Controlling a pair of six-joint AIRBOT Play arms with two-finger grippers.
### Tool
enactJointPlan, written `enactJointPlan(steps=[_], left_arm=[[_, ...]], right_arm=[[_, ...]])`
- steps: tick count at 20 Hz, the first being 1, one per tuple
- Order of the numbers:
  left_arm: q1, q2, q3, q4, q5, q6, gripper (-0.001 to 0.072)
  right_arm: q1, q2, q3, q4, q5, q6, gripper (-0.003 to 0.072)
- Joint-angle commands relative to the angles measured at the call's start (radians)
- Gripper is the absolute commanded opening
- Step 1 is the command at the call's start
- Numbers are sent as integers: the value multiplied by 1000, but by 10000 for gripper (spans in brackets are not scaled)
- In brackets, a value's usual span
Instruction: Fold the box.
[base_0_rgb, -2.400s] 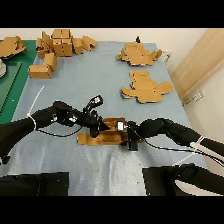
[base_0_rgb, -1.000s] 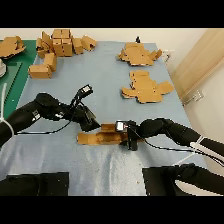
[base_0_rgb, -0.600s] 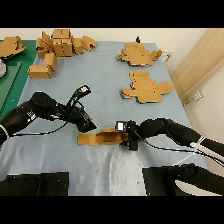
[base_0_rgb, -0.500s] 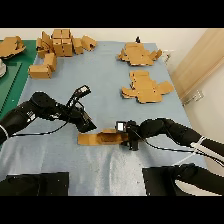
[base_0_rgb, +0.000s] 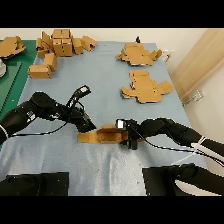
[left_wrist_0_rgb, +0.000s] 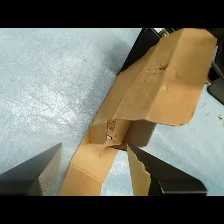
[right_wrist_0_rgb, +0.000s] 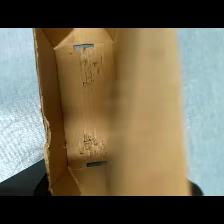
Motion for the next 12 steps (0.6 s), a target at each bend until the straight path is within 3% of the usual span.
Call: enactJointPlan(steps=[1, 5, 6, 7, 8, 12], left_arm=[[0, 1, 1, 0, -3, -2, 617], [0, 1, 1, -10, -51, -5, 615], [-4, 1, 1, -25, -79, -12, 537], [-14, 1, 1, -40, -101, -68, 192], [-31, 1, 1, -42, -104, -102, 9], [-130, -4, 9, -59, -96, -258, 8]], right_arm=[[0, 1, 1, 3, -6, 32, 614], [0, 0, 1, -9, -14, 32, 612], [0, 0, 1, -8, -16, 32, 612], [0, 0, 1, -8, -23, 31, 612], [0, 0, 1, -8, -26, 32, 612], [0, 0, 1, -8, -37, 31, 600]])
